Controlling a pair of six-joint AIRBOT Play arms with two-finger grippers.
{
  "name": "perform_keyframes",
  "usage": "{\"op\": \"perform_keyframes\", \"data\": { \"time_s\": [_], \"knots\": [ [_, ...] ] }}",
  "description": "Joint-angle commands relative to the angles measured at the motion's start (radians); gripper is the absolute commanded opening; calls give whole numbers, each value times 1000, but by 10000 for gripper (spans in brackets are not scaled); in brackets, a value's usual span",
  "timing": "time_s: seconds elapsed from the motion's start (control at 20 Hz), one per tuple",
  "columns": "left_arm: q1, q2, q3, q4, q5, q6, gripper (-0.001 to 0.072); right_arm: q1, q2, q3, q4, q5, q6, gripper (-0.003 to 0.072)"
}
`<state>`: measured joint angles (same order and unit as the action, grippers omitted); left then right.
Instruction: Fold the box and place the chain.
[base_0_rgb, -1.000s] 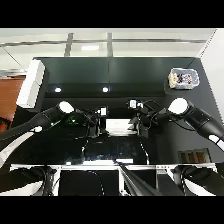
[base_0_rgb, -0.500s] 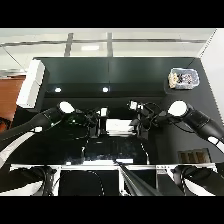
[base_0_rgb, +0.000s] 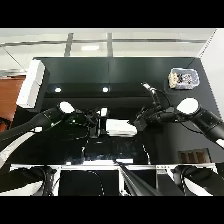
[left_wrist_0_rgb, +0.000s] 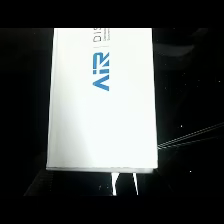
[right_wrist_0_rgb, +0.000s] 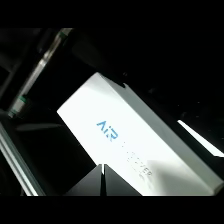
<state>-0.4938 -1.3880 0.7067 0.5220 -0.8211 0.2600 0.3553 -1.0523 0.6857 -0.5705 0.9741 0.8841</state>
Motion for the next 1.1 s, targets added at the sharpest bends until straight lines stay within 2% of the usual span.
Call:
{"op": "perform_keyframes", "data": {
  "time_s": [0.0, 0.35, 0.6, 0.8, 1.0, 1.05],
  "knots": [
    [0, -1, 0, 0, 1, 0, 489, 40, -16, 0, 37, -44, 152, 18],
    [0, -1, 0, 0, 1, 0, 490, 44, -170, -77, 35, -106, 153, 18],
    [0, -1, 0, -9, 1, 0, 490, 43, -173, -88, 44, -113, 151, 18],
    [0, -1, 0, -34, -1, -2, 490, -2, -107, -14, 39, 27, 113, 18],
    [0, 3, 1, -31, 2, -36, 493, -180, 47, 97, -9, 151, 111, 18],
    [1, 5, 5, -2, 5, -71, 602, -238, 89, 112, -29, 161, 111, 18]
  ]
}}
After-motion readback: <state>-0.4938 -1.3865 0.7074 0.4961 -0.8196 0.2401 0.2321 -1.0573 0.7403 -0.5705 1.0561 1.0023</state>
